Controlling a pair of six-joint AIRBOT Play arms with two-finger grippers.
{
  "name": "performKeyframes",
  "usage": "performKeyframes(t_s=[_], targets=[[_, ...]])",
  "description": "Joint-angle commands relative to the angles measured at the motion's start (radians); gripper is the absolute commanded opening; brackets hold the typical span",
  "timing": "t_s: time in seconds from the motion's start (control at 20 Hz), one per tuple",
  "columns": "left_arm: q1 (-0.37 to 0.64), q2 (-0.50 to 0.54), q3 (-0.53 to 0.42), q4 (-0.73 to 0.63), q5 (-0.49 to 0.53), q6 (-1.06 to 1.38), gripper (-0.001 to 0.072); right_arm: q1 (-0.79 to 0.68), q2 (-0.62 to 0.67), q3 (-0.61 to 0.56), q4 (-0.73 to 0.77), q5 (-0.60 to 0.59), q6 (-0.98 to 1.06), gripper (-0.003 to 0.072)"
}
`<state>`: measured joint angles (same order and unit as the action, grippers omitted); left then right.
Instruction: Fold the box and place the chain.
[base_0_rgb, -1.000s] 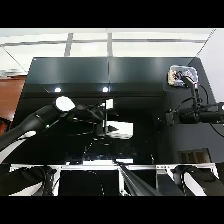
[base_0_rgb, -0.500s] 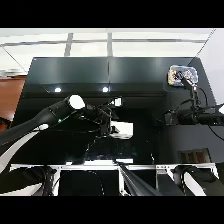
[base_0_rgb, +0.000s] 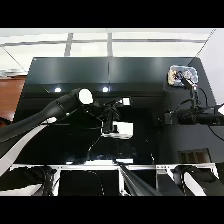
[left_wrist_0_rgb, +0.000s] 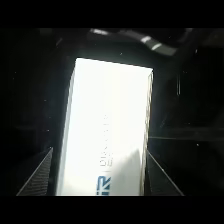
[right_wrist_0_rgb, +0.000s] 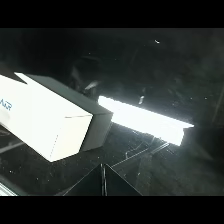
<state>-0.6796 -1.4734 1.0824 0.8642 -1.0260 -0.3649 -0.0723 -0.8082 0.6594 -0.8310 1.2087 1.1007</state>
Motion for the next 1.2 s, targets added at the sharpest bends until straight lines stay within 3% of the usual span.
performKeyframes(t_s=[0.0,0.4,0.65,0.7,0.75,0.8,0.85,0.9,1.0,1.15], targets=[[-0.029,-0.027,0.021,0.042,-0.019,-0.024,0.0708,-0.001,0.000,0.000,0.001,-0.001,0.003,0.0018],[-0.069,-0.028,0.021,0.160,0.005,-0.024,0.0708,-0.001,0.000,0.000,0.000,-0.001,0.003,0.0018],[-0.143,-0.046,0.021,0.265,0.111,-0.112,0.0705,-0.001,0.000,0.000,0.000,-0.002,0.003,0.0018],[-0.150,-0.054,0.021,0.277,0.104,-0.150,0.0671,-0.001,0.000,0.000,0.000,-0.002,0.003,0.0018],[-0.150,-0.058,0.021,0.285,0.096,-0.196,0.0571,-0.001,0.000,0.000,0.000,-0.002,0.003,0.0018],[-0.143,-0.056,0.024,0.285,0.078,-0.228,0.0409,-0.001,0.000,0.000,0.000,-0.002,0.003,0.0018],[-0.127,-0.053,0.034,0.290,0.046,-0.263,0.0317,-0.001,0.000,0.000,0.000,-0.002,0.003,0.0018],[-0.100,-0.048,0.045,0.324,0.026,-0.321,0.0271,-0.001,0.000,0.000,0.000,-0.002,0.003,0.0018],[0.005,-0.015,0.059,0.440,0.023,-0.478,0.0275,-0.001,0.000,0.000,0.000,-0.002,0.003,0.0018],[0.241,0.024,0.088,0.471,0.000,-0.591,0.0292,-0.001,0.000,0.000,0.000,-0.016,0.003,0.0018]])
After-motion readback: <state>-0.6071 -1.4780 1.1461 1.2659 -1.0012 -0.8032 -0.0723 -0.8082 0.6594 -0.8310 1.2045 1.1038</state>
